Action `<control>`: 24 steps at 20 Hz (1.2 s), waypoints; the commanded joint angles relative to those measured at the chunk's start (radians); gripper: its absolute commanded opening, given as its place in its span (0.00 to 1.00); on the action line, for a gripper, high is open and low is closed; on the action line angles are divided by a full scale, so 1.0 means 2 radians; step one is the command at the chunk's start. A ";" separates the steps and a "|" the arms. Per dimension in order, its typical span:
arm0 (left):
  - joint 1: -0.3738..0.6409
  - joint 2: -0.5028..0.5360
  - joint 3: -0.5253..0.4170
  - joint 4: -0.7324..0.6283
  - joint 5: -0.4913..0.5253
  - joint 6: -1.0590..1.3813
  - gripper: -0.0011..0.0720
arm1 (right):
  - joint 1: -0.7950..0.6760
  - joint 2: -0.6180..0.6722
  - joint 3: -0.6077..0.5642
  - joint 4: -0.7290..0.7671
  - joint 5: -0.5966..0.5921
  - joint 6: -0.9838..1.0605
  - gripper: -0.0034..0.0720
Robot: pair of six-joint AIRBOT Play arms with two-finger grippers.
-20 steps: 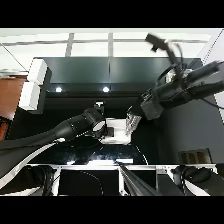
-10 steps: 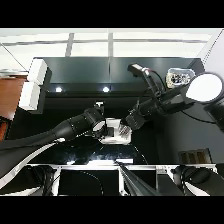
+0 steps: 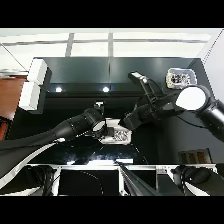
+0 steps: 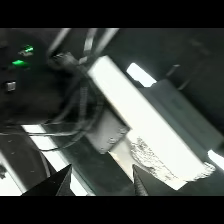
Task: Fold the box and place the chain.
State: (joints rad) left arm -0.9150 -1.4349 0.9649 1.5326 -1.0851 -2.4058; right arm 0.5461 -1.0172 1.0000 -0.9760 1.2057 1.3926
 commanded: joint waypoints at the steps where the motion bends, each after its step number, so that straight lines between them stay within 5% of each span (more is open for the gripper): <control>1: 0.000 0.000 0.000 0.000 -0.001 0.000 0.06 | -0.058 0.023 -0.004 -0.041 0.064 -0.002 0.65; 4: 0.000 0.000 0.000 0.000 -0.001 0.000 0.06 | -0.116 0.069 -0.029 -0.108 0.080 -0.033 0.65; 9: 0.000 0.000 0.000 0.001 0.001 0.000 0.06 | -0.128 0.093 -0.182 -0.149 -0.076 -0.082 0.65; 11: 0.000 0.000 0.000 0.000 0.000 0.000 0.06 | -0.105 0.093 -0.231 -0.158 -0.130 -0.111 1.00; 14: 0.000 0.000 0.000 0.000 0.000 0.000 0.06 | -0.064 0.093 -0.273 -0.158 -0.184 -0.278 0.99; 18: 0.000 0.000 0.000 0.000 0.000 0.000 0.06 | -0.057 0.061 -0.277 -0.035 -0.215 -0.454 0.98; 21: 0.000 0.000 0.000 0.000 0.001 0.000 0.06 | -0.057 0.029 -0.277 0.080 -0.214 -0.611 0.84; 24: 0.000 0.000 0.000 0.000 0.001 0.000 0.06 | -0.057 -0.005 -0.277 0.112 -0.221 -0.682 0.84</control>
State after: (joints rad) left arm -0.9150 -1.4349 0.9649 1.5326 -1.0851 -2.4058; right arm 0.4290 -0.9707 0.4503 -0.8825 0.7872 0.2581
